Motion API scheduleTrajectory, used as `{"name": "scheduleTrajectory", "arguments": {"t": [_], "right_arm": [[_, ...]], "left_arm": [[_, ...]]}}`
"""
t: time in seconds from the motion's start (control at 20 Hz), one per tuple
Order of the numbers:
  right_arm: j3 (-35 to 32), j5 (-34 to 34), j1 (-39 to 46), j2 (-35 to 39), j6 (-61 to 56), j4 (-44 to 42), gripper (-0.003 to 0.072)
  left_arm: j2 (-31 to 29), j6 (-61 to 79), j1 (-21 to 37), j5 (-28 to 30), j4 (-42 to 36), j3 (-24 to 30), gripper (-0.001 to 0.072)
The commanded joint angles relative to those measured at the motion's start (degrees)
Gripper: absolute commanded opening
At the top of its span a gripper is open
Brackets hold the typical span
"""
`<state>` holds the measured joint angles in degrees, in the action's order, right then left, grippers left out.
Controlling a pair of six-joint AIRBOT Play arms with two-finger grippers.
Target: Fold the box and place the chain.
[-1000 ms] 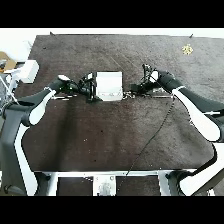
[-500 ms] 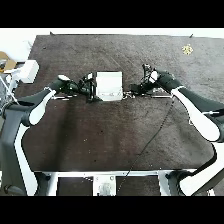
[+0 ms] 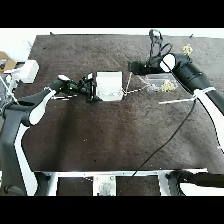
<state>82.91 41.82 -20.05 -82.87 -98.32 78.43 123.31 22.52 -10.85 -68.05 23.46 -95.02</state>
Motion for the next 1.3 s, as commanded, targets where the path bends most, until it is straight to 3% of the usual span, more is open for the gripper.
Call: {"name": "scheduleTrajectory", "arguments": {"t": [0.0,0.25,0.45,0.8,0.85,0.9,0.95,1.05,1.25], "right_arm": [[2.3,-5.0,-3.9,3.5,0.0,0.2,0.0002],[5.0,-12.2,-9.8,3.2,-0.3,0.2,0.0001],[5.3,-13.1,-12.8,0.8,-0.5,-0.8,0.0001],[5.3,-2.3,-13.2,-8.4,-0.5,-1.7,0.0003],[5.3,-1.6,-13.2,-9.3,-0.4,-1.4,0.0083],[5.3,-0.9,-13.2,-9.8,-0.4,0.3,0.0336],[5.3,0.0,-13.2,-9.8,-0.5,2.7,0.0392],[5.3,2.2,-12.4,-9.0,-0.5,6.7,0.0299],[4.9,13.5,-6.3,-8.1,-2.9,14.7,0.0296]], "left_arm": [[0.0,0.0,0.0,0.0,0.0,0.0,0.0341],[0.0,0.0,0.0,0.0,0.0,0.0,0.0341],[0.0,0.0,0.0,0.0,0.0,0.0,0.0341],[0.0,0.0,0.0,0.0,0.0,0.0,0.0341],[0.0,0.0,0.0,0.0,0.0,0.0,0.0341],[0.0,0.0,0.0,0.0,0.0,0.0,0.0341],[0.0,0.0,0.0,0.0,0.0,0.0,0.0341],[0.0,0.0,0.0,0.0,0.0,0.0,0.0341],[0.0,0.0,0.0,0.0,0.0,0.0,0.0341]]}}
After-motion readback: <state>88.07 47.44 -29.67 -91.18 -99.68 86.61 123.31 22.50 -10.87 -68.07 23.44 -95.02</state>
